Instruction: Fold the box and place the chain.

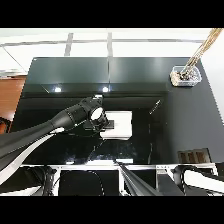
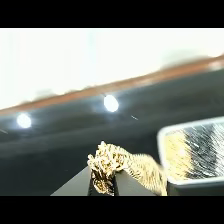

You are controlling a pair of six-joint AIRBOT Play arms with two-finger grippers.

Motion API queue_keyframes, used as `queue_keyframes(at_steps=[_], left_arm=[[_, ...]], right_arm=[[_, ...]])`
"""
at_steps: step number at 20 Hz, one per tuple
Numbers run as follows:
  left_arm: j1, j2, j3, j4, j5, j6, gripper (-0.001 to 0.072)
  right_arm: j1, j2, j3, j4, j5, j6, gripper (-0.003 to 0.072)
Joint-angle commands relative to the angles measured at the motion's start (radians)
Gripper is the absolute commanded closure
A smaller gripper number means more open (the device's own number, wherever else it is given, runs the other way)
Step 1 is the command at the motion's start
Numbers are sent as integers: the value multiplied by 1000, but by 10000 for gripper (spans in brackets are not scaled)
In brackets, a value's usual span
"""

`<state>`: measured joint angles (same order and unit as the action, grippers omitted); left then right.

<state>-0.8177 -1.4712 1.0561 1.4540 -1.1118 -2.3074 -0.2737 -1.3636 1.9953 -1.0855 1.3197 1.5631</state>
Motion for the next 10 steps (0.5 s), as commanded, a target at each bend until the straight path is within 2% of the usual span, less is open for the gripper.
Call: queue_keyframes(at_steps=[1, 4, 7, 10], left_arm=[[1, 0, 0, 0, 0, 0, 685], [1, 0, 0, 0, 0, 0, 686], [1, 0, 0, 0, 0, 0, 685], [1, 0, 0, 0, 0, 0, 685]], right_arm=[[2, 129, 1, 122, 35, -30, 678], [52, 205, -6, 141, 117, -42, 678], [172, 296, -92, 123, 171, -55, 678], [317, 352, -166, 81, 281, -87, 677]])
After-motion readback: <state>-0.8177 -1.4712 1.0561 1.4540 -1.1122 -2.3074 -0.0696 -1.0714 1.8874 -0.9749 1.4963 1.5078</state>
